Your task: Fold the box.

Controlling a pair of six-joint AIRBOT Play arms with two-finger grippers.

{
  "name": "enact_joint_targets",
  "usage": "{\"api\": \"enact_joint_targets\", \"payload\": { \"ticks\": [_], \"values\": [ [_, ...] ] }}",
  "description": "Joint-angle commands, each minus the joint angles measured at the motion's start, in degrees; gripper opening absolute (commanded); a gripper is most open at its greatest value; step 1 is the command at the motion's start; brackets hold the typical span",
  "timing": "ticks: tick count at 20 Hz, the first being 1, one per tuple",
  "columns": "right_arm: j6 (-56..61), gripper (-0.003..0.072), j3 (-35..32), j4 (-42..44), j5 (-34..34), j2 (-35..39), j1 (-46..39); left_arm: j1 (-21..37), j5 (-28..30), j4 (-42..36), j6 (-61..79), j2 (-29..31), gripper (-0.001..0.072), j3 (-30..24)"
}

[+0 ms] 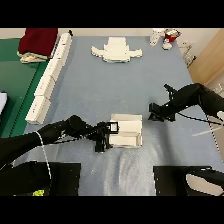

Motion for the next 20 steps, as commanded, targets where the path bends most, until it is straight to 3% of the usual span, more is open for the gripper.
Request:
{"api": "enact_joint_targets", "payload": {
  "ticks": [1,3,8,20],
  "values": [
    [-21.8,0.0003,0.1,25.2,-5.3,-9.0,-6.5,0.0,0.0,0.0,0.0,0.0,0.0453,0.0],
    [-26.7,0.0002,0.8,27.4,-10.0,-12.3,-5.5,0.0,0.0,0.0,0.0,0.0,0.0453,0.0],
    [-35.5,0.0002,1.0,27.4,-13.7,-11.9,-1.9,0.0,0.1,0.0,0.0,0.0,0.0453,0.0],
    [-42.3,0.0002,-0.5,24.0,-13.6,-2.6,2.8,0.0,0.1,0.0,0.0,0.0,0.0453,0.0]
  ]
}}
